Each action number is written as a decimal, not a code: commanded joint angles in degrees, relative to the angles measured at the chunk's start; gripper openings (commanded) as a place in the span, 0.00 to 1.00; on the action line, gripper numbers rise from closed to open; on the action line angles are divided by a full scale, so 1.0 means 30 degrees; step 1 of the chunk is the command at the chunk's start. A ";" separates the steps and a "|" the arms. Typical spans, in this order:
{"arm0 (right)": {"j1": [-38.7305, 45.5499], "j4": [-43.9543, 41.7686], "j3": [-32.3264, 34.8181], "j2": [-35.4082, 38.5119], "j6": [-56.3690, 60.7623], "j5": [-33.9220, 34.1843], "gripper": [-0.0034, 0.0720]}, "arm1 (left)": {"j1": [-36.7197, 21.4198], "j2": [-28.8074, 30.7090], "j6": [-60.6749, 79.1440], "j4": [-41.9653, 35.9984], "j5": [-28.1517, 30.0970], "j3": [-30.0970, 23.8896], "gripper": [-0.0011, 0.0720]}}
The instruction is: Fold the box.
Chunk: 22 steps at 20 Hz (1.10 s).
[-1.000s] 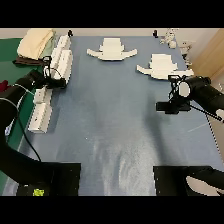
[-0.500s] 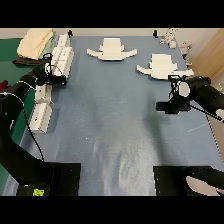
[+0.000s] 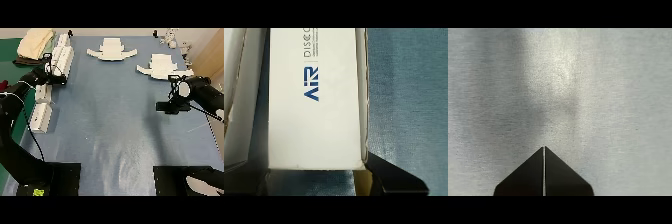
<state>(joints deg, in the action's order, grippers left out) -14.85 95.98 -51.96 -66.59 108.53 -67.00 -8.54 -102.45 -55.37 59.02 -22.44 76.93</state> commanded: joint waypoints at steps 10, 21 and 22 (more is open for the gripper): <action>0.0000 0.0000 -0.0015 -0.0007 0.0000 0.0000 0.07 | -0.0714 0.3118 -0.0044 0.1078 -0.3534 0.0066 0.97; 0.0000 0.0000 -0.0015 -0.0007 0.0000 0.0000 0.07 | 0.0175 1.2050 -0.0270 0.1719 -1.1030 0.0058 0.04; 0.0000 0.0000 -0.0015 -0.0007 0.0000 0.0000 0.07 | 0.0736 1.2415 -0.1086 0.1698 -1.1927 0.0058 0.04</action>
<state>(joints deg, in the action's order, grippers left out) -14.85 96.01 -51.96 -66.59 108.53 -66.98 -9.04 -70.19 -55.99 64.62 -49.41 77.08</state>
